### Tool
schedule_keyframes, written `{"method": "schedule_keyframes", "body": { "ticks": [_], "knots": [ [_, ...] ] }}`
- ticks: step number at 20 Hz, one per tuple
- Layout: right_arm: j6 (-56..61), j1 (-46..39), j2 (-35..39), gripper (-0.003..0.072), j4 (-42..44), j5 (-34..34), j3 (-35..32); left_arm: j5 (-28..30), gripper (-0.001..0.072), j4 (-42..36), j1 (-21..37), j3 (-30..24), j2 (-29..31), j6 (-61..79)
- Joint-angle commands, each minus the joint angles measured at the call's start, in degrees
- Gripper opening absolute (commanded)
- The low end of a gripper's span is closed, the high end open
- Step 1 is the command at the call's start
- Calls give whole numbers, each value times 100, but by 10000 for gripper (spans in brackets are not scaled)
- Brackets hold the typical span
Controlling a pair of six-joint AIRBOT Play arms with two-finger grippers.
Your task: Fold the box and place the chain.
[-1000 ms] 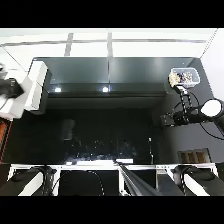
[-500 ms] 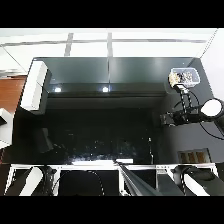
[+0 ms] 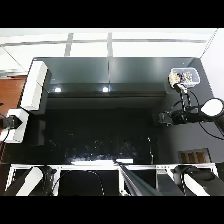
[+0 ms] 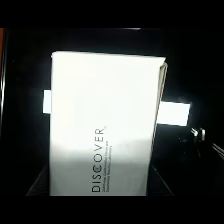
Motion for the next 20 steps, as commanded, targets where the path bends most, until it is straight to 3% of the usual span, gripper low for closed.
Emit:
{"method": "schedule_keyframes", "body": {
  "ticks": [1, 11, 19, 20],
  "knots": [
    [2, 4, 7, 11, 101, 20, -2, 492, 330, -330, -118, -61, -417, 238],
    [46, 4, 7, 11, 107, 26, -2, 1132, 330, -584, -157, -61, -820, 269],
    [68, 4, 7, 11, 136, 28, -2, 1220, 331, -553, -645, -61, -977, 387],
    [68, 4, 7, 11, 153, 28, -2, 1222, 357, -551, -645, -61, -1008, 387]
  ]
}}
